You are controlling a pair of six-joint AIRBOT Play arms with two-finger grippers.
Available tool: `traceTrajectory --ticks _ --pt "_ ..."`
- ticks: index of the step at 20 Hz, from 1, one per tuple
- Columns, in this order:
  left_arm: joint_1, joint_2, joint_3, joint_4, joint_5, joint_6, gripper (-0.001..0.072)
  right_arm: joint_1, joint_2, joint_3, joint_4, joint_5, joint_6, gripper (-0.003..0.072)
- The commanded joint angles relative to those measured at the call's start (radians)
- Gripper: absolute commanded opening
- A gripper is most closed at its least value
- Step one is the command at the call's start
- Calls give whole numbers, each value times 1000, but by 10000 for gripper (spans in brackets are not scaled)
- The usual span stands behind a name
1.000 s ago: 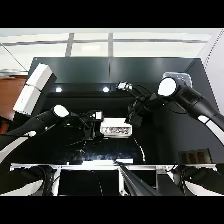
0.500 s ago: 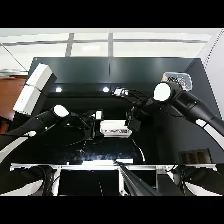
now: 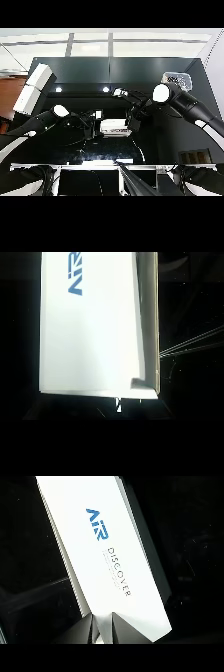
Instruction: Fold the box and place the chain.
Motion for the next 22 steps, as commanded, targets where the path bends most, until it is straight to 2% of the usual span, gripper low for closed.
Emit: traceTrajectory --ticks 1,22 --pt "0 0 0 3 -3 1 423 18 0 0 -1 -5 7 129" --pt "0 0 0 3 -3 1 424 40 -1 0 -19 -28 96 130"
